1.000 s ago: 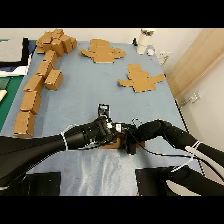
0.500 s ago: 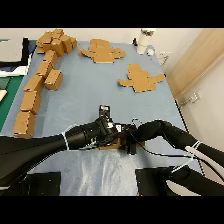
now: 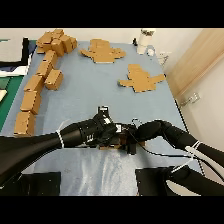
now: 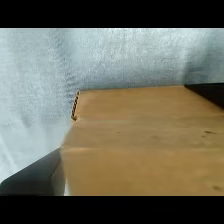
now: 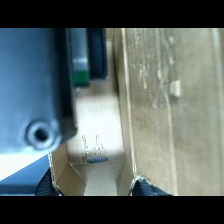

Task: Fold the box.

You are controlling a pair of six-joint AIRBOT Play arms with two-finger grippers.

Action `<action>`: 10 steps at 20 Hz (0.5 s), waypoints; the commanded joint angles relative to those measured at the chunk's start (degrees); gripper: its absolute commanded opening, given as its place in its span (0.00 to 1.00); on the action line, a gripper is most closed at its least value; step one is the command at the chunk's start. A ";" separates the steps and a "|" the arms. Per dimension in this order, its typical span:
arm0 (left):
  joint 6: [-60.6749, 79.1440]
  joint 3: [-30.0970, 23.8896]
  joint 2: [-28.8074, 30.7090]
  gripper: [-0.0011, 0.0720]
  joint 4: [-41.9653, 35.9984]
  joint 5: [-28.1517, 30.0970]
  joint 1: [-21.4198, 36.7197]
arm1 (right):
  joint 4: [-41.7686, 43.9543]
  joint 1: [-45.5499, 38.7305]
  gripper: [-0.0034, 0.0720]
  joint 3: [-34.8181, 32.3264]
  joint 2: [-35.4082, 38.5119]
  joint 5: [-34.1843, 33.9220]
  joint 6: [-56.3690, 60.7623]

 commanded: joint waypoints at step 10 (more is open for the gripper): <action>9.55 -0.02 2.58 0.65 -11.76 -4.46 8.35 | 0.00 0.04 0.71 0.00 0.00 0.02 0.00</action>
